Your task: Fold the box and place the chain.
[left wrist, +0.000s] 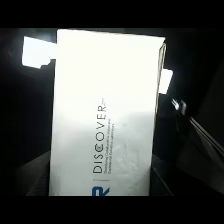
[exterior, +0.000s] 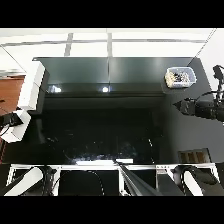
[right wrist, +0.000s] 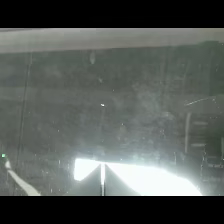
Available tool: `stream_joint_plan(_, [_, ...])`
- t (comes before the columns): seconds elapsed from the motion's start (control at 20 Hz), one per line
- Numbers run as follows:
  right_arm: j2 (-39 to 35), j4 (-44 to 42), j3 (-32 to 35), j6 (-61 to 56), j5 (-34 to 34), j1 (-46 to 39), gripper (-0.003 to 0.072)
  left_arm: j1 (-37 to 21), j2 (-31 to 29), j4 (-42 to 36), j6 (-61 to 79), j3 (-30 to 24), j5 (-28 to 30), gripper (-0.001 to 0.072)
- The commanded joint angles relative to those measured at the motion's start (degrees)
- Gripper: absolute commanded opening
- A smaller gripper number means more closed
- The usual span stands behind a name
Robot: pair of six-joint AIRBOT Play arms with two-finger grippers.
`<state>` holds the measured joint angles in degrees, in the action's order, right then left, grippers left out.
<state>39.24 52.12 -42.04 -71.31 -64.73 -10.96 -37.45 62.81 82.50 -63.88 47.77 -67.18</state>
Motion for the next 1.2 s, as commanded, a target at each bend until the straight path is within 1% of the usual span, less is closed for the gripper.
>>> stream_joint_plan(0.0, [-0.02,-0.02,0.09,-0.48,1.07,0.02,0.0014,-1.70,0.63,-4.04,9.68,-1.01,9.20,0.0275])
stream_joint_plan(0.1, [-0.02,-0.02,0.09,-0.48,1.49,0.02,0.0014,-1.68,2.29,-5.42,9.75,-0.96,11.21,0.0275])
stream_joint_plan(0.3, [-0.02,-0.02,0.09,-1.16,1.55,0.02,0.0014,-0.63,5.18,-11.10,14.91,-0.96,12.07,0.0275])
stream_joint_plan(0.4, [-0.02,-0.02,0.09,-1.60,1.55,0.02,0.0014,0.13,6.16,-11.65,14.93,-0.96,13.27,0.0275])
stream_joint_plan(0.5, [-0.02,-0.02,0.09,-2.32,1.55,0.02,0.0014,0.87,7.45,-11.67,15.72,-0.96,13.29,0.0275])
stream_joint_plan(0.55, [-0.02,-0.02,0.09,-2.45,1.53,0.02,0.0014,1.36,7.89,-11.61,15.74,-0.96,14.16,0.0319])
stream_joint_plan(0.6, [-0.02,-0.07,0.09,-2.45,1.53,0.02,0.0014,1.90,7.85,-11.43,15.69,-0.81,16.02,0.0605])
stream_joint_plan(0.65, [-0.02,-0.04,0.09,-2.45,1.57,0.07,0.0014,2.40,7.72,-11.37,15.54,0.17,16.63,0.0711])
stream_joint_plan(0.75, [-0.02,-0.20,0.09,-2.45,2.23,0.13,0.0014,3.72,7.61,-11.56,15.45,4.96,16.35,0.0711])
stream_joint_plan(0.85, [0.22,-0.98,0.11,-2.43,3.45,0.13,0.0014,5.53,7.50,-12.13,13.77,12.17,14.82,0.0710])
stream_joint_plan(0.95, [0.98,-1.75,0.11,-2.43,5.22,1.16,0.0014,7.52,7.23,-13.79,8.26,20.11,13.18,0.0709])
stream_joint_plan(1.0, [1.53,-1.62,0.11,-2.38,6.45,2.62,0.0014,8.48,7.02,-15.54,4.28,23.71,11.82,0.0693])
stream_joint_plan(1.05, [2.29,-1.42,0.11,-2.36,8.13,4.68,0.0014,9.40,6.84,-17.59,-0.48,26.43,10.01,0.0588])
stream_joint_plan(1.1, [3.28,-1.09,0.11,-2.36,9.94,7.02,0.0014,10.40,6.67,-19.98,-4.39,28.50,6.82,0.0310])
stream_joint_plan(1.15, [4.63,-0.31,0.11,-2.19,12.52,9.77,0.0014,11.50,6.32,-22.43,-5.75,29.03,3.74,0.0029])
